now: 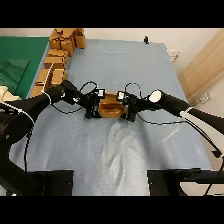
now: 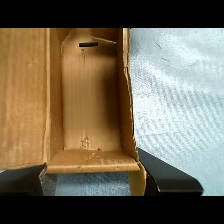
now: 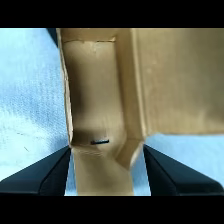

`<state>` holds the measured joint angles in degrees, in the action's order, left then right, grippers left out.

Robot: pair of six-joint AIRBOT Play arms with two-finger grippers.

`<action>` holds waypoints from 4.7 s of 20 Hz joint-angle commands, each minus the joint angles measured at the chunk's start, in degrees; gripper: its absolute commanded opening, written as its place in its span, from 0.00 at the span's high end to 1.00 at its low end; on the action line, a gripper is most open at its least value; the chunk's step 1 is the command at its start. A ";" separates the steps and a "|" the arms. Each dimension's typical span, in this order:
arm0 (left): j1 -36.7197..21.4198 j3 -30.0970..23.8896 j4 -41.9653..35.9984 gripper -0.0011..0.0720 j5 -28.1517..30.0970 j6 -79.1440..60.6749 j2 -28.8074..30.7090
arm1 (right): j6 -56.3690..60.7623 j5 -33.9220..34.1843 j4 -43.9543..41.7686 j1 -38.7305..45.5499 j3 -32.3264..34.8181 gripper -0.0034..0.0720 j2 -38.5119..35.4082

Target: Fold the box.

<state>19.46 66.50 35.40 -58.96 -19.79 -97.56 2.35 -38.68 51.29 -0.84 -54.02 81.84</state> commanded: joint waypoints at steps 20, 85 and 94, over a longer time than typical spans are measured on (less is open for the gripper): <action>0.17 0.02 0.13 0.44 -0.07 2.93 0.00 | 18.05 -6.93 -26.99 2.54 -9.99 0.95 3.61; 0.17 0.02 0.63 0.44 1.36 6.14 0.02 | 28.83 -17.00 3.80 5.38 -13.99 0.95 7.26; 0.17 0.02 0.63 0.44 1.40 6.14 0.02 | 29.73 -20.61 2.56 2.58 -13.94 0.95 8.81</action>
<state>19.66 66.50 36.03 -57.54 -13.65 -97.56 31.92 -58.33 54.61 2.59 -67.99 90.48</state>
